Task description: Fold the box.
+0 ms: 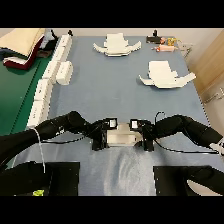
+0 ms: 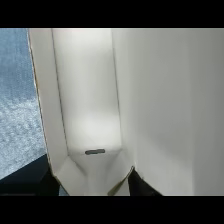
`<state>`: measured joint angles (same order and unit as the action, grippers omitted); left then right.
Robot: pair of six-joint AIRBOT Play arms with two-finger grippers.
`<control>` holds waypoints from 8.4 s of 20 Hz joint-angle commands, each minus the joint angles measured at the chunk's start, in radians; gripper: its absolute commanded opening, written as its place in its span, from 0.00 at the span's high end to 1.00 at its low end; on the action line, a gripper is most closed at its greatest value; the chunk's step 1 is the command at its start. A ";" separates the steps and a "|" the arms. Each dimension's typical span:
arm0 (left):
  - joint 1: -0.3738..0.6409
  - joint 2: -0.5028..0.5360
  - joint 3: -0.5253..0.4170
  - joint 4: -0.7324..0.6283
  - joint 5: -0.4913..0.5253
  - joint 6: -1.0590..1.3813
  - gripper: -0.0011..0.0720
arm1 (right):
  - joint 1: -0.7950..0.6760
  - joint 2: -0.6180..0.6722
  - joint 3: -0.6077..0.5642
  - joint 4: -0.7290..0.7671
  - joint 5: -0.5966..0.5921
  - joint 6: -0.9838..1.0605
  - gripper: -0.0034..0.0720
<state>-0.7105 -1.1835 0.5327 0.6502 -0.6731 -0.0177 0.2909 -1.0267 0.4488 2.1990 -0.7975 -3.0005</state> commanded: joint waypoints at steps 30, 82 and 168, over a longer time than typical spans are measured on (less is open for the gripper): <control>0.000 -0.016 -0.006 0.003 -0.010 -0.005 0.37 | 0.000 0.000 0.001 0.000 0.000 0.000 0.34; 0.000 -0.016 -0.006 0.003 -0.010 -0.005 0.37 | 0.069 -0.087 0.279 -0.062 0.065 1.231 0.95; 0.000 -0.016 -0.006 0.003 -0.010 -0.005 0.37 | 0.129 0.091 0.105 -0.175 -0.049 0.546 0.15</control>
<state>-0.7105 -1.1992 0.5274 0.6533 -0.6827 -0.0231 0.4198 -0.9348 0.5541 2.0235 -0.8478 -2.4557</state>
